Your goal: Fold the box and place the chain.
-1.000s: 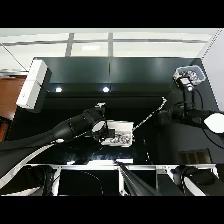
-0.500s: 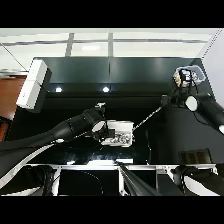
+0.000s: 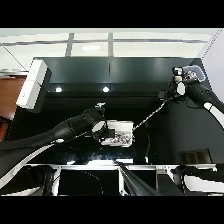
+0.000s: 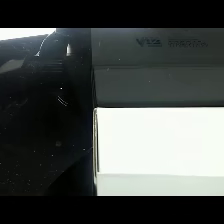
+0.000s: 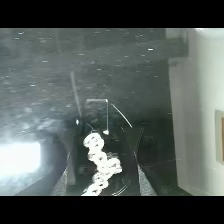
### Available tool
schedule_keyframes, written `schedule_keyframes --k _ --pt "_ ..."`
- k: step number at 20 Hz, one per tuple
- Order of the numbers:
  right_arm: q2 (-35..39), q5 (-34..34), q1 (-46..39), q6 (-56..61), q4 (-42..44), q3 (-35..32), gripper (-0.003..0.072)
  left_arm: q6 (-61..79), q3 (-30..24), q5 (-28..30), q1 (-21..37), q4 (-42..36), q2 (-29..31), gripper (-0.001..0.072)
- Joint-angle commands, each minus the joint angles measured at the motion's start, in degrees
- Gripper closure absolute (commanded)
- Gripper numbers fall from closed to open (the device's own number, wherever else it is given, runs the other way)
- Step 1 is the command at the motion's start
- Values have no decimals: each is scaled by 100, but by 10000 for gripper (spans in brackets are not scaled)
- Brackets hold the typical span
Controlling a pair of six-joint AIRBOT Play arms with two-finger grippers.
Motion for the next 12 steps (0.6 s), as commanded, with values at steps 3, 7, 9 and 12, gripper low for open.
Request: schedule_keyframes --k 3,7,9,12 --pt "-101 120 -127 -557 485 70 211 2 4 0 0 0 -2 678" --pt "-131 142 -127 -575 538 70 211 2 4 -2 0 0 -2 678" --pt "-160 146 -127 -592 535 70 211 2 4 -2 0 -2 -2 678" --pt "-166 184 -127 -592 538 70 212 2 4 -2 0 -4 -2 678"
